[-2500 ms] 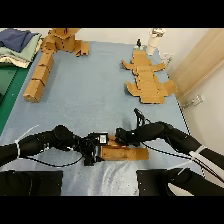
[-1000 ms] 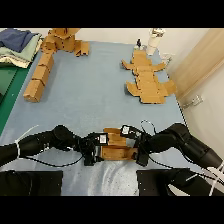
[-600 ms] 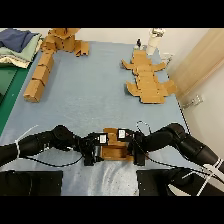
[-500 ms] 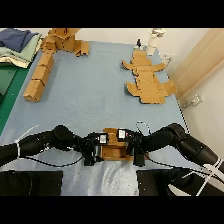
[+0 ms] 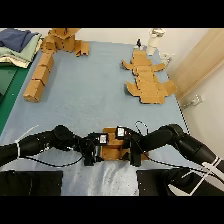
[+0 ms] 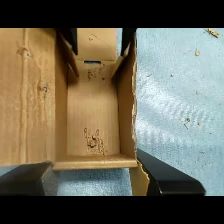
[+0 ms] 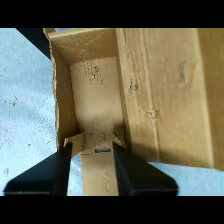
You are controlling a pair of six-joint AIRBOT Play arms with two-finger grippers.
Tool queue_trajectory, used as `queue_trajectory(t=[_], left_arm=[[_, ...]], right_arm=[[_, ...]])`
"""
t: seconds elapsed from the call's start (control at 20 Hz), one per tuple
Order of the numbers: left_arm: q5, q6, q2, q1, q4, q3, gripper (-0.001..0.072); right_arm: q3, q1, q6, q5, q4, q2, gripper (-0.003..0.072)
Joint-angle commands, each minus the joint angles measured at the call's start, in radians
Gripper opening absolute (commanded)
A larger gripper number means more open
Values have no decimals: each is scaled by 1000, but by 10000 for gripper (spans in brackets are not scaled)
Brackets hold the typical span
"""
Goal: Fold the box.
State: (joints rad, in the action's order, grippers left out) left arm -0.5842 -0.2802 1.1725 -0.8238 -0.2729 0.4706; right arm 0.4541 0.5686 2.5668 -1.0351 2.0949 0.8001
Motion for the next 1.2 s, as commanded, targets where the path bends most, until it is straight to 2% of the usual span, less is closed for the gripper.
queue_trajectory(t=[0.0, 0.2, 0.25, 0.3, 0.35, 0.4, 0.5, 0.55, 0.65, 0.7, 0.8, 0.9, 1.0, 1.15], left_arm=[[0, 0, -1, 1, 0, 1, 459], [0, 0, -1, 1, 0, 1, 459], [0, 0, -1, 1, 0, 1, 459], [0, 0, -1, 1, 0, 1, 459], [0, 0, -1, 1, 0, 1, 459], [0, 0, -1, 1, 0, 1, 459], [0, 0, -1, 1, 0, 1, 459], [0, 0, -1, 1, 0, 1, 459], [0, 0, -1, 1, 0, 1, 459], [0, 0, -1, 1, 0, 1, 459], [0, 0, -1, 1, 0, 1, 459], [0, 0, -1, 1, 0, 1, 459], [0, 0, -1, 1, 0, 1, 459], [0, 0, -1, 1, 0, 1, 459]], right_arm=[[-1, 1, 1, 2, 34, 23, 509], [-1, 1, 0, -2, 26, 23, 508], [0, 1, -28, -2, 19, 20, 442], [0, 1, -66, -11, 10, 13, 290], [0, 1, -109, -25, -5, 3, 224], [0, 1, -159, -44, -23, -12, 220], [10, 1, -274, -97, -73, -54, 42], [21, 0, -352, -122, -105, -84, 10], [39, 0, -542, -152, -185, -153, 3], [42, -3, -718, -154, -258, -189, 4], [46, -23, -1124, -198, -494, -255, 3], [44, -70, -1439, -332, -708, -299, 3], [30, -131, -1489, -389, -718, -304, 3], [-29, -204, -1488, -378, -591, -274, 3]])
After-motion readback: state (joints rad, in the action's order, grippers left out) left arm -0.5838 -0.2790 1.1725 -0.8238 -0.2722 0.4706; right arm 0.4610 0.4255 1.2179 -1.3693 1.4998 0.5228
